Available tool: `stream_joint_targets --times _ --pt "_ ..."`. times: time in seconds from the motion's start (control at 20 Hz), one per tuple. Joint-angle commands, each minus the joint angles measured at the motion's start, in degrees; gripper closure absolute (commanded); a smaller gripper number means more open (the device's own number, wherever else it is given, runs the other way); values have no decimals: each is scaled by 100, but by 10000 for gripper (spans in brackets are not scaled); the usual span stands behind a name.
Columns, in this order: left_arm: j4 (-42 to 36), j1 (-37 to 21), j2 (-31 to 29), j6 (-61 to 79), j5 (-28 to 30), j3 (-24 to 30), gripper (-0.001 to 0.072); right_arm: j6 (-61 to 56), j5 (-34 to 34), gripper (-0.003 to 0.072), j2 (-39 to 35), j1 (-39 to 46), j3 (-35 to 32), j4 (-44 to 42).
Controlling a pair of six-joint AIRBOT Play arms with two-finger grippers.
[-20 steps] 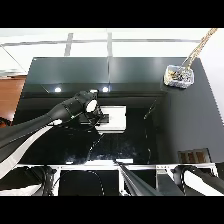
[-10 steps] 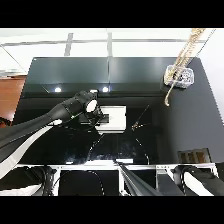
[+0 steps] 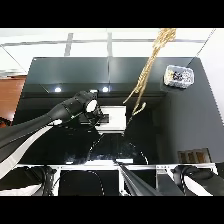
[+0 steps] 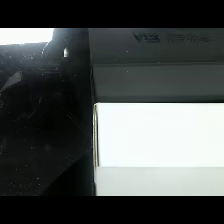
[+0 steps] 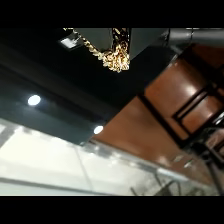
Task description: Fold the box and place the chain.
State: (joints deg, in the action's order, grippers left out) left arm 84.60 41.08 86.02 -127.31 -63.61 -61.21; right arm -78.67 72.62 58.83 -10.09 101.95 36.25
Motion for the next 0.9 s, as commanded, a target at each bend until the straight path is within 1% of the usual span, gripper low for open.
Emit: stream_joint_targets --times 0.0,0.3,0.65,0.85 --pt "2 -2 2 0 -11 -7 683 -66 81 677 138 -452 -151 90" --pt "4 -2 2 0 -9 -7 683 -144 238 676 321 -708 -269 155" --pt "4 -2 2 2 -9 -7 683 -144 31 676 326 -979 -1204 57" --pt "4 -2 2 0 -9 -7 683 -140 -101 676 330 -1086 -1318 -46"
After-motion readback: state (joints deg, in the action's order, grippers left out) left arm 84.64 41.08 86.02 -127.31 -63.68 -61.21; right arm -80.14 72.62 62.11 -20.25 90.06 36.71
